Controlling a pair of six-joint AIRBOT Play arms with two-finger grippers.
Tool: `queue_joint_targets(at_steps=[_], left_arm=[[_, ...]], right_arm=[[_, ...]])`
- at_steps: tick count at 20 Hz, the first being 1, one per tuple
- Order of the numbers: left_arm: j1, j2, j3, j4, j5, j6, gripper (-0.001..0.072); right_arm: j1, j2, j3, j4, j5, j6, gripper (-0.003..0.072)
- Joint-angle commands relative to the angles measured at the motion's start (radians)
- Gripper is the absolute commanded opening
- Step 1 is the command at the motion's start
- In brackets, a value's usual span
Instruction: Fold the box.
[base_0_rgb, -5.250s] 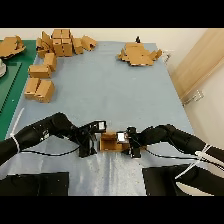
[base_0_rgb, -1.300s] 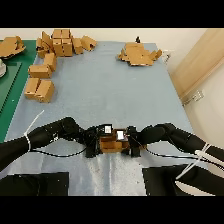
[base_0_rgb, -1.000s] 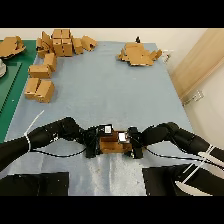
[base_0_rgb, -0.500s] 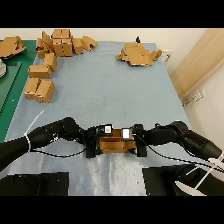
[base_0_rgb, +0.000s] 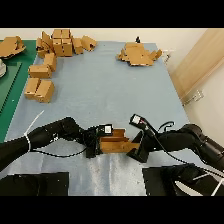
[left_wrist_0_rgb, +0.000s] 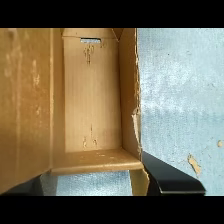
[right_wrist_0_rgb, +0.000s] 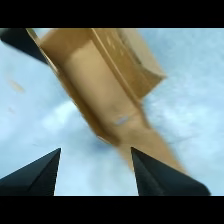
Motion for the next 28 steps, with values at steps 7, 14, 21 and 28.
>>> queue_joint_targets(at_steps=[7,14,21,28], left_arm=[[0.000,0.000,0.000,0.000,0.001,0.000,0.0386],[0.000,0.000,0.000,0.000,0.000,0.000,0.0386],[0.000,0.000,0.000,0.000,0.001,0.000,0.0386],[0.000,0.000,0.000,0.000,0.001,0.000,0.0386]], right_arm=[[0.000,0.023,0.008,0.194,0.143,0.526,0.0004],[-0.122,-0.314,0.207,0.407,0.021,0.200,0.0000],[-0.267,-0.544,0.209,0.729,0.038,-0.055,0.0000],[-0.275,-0.733,0.209,0.784,0.055,-0.157,0.0000]])
